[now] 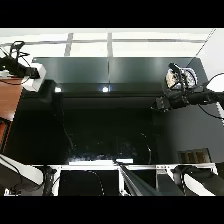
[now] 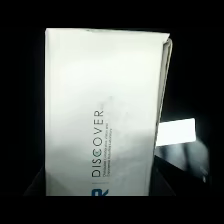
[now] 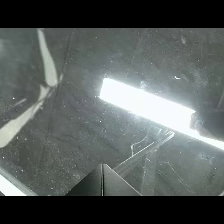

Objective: Fold the box and place the chain.

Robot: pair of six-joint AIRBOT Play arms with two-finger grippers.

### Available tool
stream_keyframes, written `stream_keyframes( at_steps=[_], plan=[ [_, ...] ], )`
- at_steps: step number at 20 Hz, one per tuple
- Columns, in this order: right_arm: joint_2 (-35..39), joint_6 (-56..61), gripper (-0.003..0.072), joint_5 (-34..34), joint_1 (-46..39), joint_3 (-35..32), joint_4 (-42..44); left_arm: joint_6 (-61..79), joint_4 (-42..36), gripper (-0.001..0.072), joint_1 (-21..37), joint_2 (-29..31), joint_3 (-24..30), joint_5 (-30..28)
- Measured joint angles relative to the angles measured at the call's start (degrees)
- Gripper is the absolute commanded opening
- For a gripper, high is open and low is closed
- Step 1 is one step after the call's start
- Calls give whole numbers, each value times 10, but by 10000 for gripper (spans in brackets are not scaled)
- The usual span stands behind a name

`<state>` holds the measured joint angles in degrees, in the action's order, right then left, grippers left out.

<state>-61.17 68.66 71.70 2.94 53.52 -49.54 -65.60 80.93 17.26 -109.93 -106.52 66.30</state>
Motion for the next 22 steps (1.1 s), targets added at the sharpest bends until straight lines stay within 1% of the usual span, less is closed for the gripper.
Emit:
stream_keyframes(
  at_steps=[1,2,3,5,6,7,9,10,11,12,13,15,17,19,21,22],
  plan=[
    [0,0,9,0,0,0,0,-2,-4,301,3,-26,-34,-2],
    [0,0,8,0,0,0,0,-4,-4,558,5,-50,-62,-2],
    [0,2,9,0,0,0,0,-4,-4,715,6,-69,-85,-1],
    [0,7,9,1,0,0,0,-11,1,715,3,-88,-110,-12],
    [0,9,9,1,0,0,0,-19,21,714,0,-89,-118,-14],
    [0,9,8,1,0,0,0,-28,43,712,-5,-84,-123,-21],
    [0,11,9,-2,0,0,0,-55,79,708,-12,-54,-131,-29],
    [0,13,9,-9,0,0,-2,-74,89,660,-16,-33,-133,-28],
    [0,13,9,-19,0,0,-5,-92,88,385,-19,-10,-134,-24],
    [0,12,9,-30,0,0,-9,-111,80,32,-22,17,-134,-11],
    [0,12,8,-43,0,0,-17,-127,62,22,-24,41,-128,9],
    [0,12,7,-63,0,0,-31,-147,10,22,-30,98,-97,59],
    [2,13,6,-76,-1,-1,-56,-157,-43,22,-45,164,-37,95],
    [14,28,7,-113,-1,-14,-97,-161,-70,22,-68,249,61,97],
    [32,37,9,-186,-1,-47,-126,-160,-82,22,-99,350,199,66],
    [39,37,9,-228,-1,-69,-141,-160,-82,22,-116,406,282,38]
  ],
)
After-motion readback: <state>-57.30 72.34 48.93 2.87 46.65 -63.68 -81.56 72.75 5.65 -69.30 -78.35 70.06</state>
